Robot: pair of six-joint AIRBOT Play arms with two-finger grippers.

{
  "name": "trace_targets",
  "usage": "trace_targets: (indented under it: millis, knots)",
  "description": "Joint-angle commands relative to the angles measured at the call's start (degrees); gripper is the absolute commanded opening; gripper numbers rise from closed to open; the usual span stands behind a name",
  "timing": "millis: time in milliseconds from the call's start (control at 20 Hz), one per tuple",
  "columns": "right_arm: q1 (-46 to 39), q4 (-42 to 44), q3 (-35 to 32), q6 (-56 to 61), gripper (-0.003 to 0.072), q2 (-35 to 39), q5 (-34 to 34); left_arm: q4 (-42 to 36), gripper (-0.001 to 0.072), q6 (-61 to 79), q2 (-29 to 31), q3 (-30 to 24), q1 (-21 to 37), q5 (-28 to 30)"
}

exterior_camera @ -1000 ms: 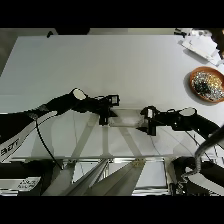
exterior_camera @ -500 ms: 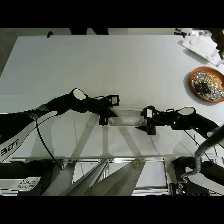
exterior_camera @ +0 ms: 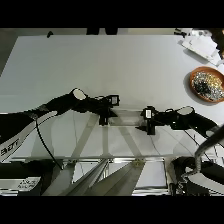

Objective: Fold the box and place the chain.

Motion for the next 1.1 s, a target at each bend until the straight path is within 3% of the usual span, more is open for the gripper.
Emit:
trace_targets:
  millis: [0, 100, 150, 250, 550, 1050]
  knots:
    - [0.04, -0.22, 0.04, 0.00, 0.0420, -0.04, -0.52, 0.00, 0.0013, 0.00, -0.02, 0.00, -0.02, 0.04]
    - [0.04, 0.37, 0.04, -0.28, 0.0415, -0.04, -0.55, 0.00, 0.0013, -0.02, -0.02, 0.00, -0.02, 0.04]
    - [0.04, 0.70, 0.04, -1.14, 0.0452, -0.04, -0.44, 0.00, 0.0013, 0.00, -0.02, 0.00, -0.04, 0.04]
    - [0.02, 1.68, 0.17, -1.27, 0.0605, -0.07, -0.26, 0.00, 0.0013, 0.00, -0.02, 0.00, -0.02, 0.04]
    - [-0.02, 1.90, 3.87, -0.63, 0.0642, -2.58, 3.48, 0.02, 0.0013, -0.02, -0.02, 0.00, -0.02, 0.02]
    - [-0.02, -0.85, 4.07, 0.48, 0.0665, -2.58, 9.09, 0.00, 0.0013, 0.00, -0.02, 0.00, -0.04, 0.04]
